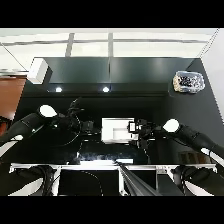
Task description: Fold the box and place the chain.
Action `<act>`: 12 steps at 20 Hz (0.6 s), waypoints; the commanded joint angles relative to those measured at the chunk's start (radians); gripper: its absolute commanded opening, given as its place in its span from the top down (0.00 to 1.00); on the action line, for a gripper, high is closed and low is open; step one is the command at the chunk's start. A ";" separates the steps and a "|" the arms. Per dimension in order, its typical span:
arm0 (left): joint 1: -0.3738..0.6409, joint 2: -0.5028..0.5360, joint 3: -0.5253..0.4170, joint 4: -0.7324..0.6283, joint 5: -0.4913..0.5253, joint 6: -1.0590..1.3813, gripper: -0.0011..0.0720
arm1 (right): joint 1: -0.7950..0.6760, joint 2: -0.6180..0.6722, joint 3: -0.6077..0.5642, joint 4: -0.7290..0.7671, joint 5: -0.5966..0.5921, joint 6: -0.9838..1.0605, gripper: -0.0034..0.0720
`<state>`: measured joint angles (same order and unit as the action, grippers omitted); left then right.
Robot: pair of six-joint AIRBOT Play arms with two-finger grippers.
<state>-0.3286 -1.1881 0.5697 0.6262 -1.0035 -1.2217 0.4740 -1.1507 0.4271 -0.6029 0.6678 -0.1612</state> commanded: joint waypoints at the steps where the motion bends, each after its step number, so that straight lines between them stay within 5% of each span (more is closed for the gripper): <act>1: -0.007 0.005 0.039 0.001 -0.027 0.006 0.06 | 0.001 -0.001 0.000 0.000 0.000 0.000 0.69; 12: -0.227 0.004 0.063 0.106 0.136 -0.226 0.07 | 0.001 -0.001 0.000 0.000 -0.001 0.001 0.69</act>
<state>-0.4961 -1.1854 0.6178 0.6815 -0.9211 -1.3540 0.4740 -1.1507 0.4271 -0.6033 0.6674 -0.1612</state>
